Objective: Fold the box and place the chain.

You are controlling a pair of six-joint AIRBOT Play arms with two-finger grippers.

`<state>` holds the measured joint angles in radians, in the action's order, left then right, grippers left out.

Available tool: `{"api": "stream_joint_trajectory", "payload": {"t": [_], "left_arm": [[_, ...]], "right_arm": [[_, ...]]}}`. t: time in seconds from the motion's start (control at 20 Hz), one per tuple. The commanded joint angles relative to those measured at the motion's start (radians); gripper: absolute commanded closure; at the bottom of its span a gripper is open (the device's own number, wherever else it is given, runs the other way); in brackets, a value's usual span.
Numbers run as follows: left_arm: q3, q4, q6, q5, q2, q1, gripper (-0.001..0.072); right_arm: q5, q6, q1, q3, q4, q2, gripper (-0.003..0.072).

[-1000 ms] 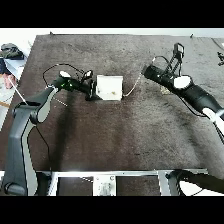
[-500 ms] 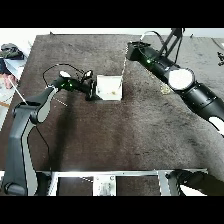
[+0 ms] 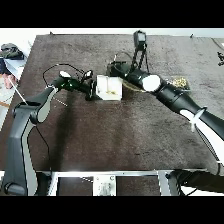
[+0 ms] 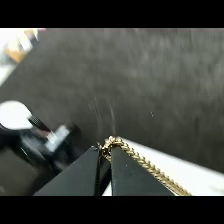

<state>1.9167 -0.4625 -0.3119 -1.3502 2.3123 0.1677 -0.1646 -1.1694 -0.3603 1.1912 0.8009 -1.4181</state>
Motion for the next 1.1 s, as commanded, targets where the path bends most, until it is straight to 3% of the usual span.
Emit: {"api": "stream_joint_trajectory", "payload": {"t": [0.0, 0.05, 0.1, 0.25, 0.45, 0.6, 0.7, 0.8, 1.05], "left_arm": [[0.0, 0.0, 0.0, 0.0, 0.0, 0.0, 0.0431], [0.0, 0.0, 0.0, 0.0, 0.0, 0.0, 0.0431], [0.0, 0.0, 0.0, 0.0, 0.0, 0.0, 0.0431], [0.0, 0.0, 0.0, 0.0, 0.0, 0.0, 0.0431], [0.0, 0.0, 0.0, 0.0, 0.0, 0.0, 0.0431], [0.0, 0.0, 0.0, 0.0, 0.0, 0.0, 0.0431], [0.0, 0.0, 0.0, 0.0, 0.0, 0.0, 0.0431], [0.0, 0.0, 0.0, 0.0, 0.0, 0.0, 0.0431], [0.0, 0.0, 0.0, 0.0, 0.0, 0.0, 0.0431]], "right_arm": [[-0.042, -0.005, 0.011, -0.053, -0.001, -0.041, 0.0655], [-0.059, -0.004, 0.027, -0.066, 0.0, -0.04, 0.0489], [-0.092, -0.004, 0.051, -0.073, 0.0, -0.039, 0.0406], [-0.195, -0.004, 0.153, -0.132, 0.019, 0.017, 0.0422], [-0.174, -0.034, 0.354, -0.351, 0.026, 0.165, 0.0421], [-0.135, -0.064, 0.515, -0.468, 0.025, 0.178, 0.0395], [-0.11, -0.057, 0.555, -0.473, 0.025, 0.136, 0.0393], [-0.029, -0.058, 0.561, -0.47, 0.012, 0.087, 0.0252], [0.049, -0.063, 0.561, -0.352, -0.025, -0.084, 0.0263]]}}
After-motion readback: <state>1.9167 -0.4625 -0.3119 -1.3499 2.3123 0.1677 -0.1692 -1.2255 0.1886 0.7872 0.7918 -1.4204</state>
